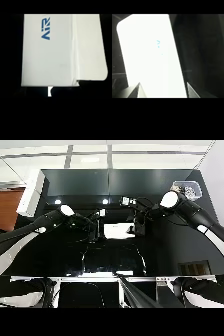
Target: Fold the box and place the chain.
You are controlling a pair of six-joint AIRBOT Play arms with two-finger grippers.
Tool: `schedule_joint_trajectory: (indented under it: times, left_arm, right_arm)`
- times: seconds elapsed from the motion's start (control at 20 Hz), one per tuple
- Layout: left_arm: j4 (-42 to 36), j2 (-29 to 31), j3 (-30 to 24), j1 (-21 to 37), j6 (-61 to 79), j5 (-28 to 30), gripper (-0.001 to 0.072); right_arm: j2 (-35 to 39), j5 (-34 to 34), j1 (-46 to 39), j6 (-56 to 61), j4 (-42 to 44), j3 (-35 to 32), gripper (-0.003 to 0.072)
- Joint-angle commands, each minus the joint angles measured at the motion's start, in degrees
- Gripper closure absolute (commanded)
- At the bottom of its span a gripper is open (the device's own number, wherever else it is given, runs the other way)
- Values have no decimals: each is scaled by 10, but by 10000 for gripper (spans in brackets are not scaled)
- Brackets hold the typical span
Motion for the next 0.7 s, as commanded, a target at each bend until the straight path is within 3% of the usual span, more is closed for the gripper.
schedule_joint_trajectory:
  times: [0.0,0.2,0.3,0.45,0.65]
  left_arm:
    - [0,0,0,0,0,-1,366]
    - [0,0,0,0,0,-1,366]
    - [0,0,0,0,0,-1,366]
    - [0,0,0,0,0,-1,366]
    - [0,0,0,0,0,-1,366]
  right_arm:
    - [0,18,2,-6,-2,0,-22]
    - [-2,-8,2,-6,-5,0,-1]
    - [-3,-9,2,-5,-4,0,235]
    - [-3,-4,2,-2,-4,0,507]
    - [-3,4,2,-2,-4,0,506]
